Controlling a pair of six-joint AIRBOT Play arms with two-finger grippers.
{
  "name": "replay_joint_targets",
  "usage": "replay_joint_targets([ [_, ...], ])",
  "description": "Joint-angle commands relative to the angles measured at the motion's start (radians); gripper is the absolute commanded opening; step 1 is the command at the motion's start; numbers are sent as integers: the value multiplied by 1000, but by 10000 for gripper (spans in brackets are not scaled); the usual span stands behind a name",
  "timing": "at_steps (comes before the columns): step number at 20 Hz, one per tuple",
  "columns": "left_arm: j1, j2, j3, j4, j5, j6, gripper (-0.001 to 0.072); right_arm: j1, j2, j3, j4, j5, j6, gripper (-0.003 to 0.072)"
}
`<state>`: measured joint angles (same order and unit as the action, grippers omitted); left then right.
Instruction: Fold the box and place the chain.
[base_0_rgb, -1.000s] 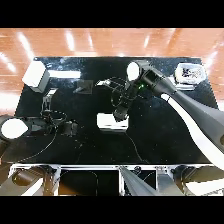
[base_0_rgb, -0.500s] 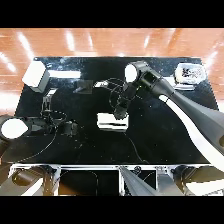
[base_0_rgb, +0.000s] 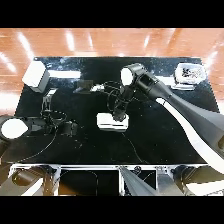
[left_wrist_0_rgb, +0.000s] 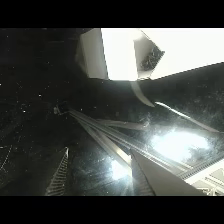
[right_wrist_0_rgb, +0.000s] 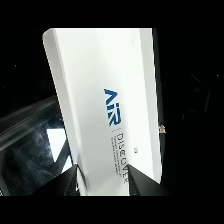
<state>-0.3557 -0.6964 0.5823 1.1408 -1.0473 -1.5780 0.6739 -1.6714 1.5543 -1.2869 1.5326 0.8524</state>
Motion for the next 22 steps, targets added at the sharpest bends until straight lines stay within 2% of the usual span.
replay_joint_targets([
  [1, 1, 0, -1, 1, 0, 0, 504, 10, 0, 0, -13, -13, 8, 311],
  [22, -2, 0, -1, 2, 16, 0, 504, 35, 0, 0, -61, -42, 44, 310],
])
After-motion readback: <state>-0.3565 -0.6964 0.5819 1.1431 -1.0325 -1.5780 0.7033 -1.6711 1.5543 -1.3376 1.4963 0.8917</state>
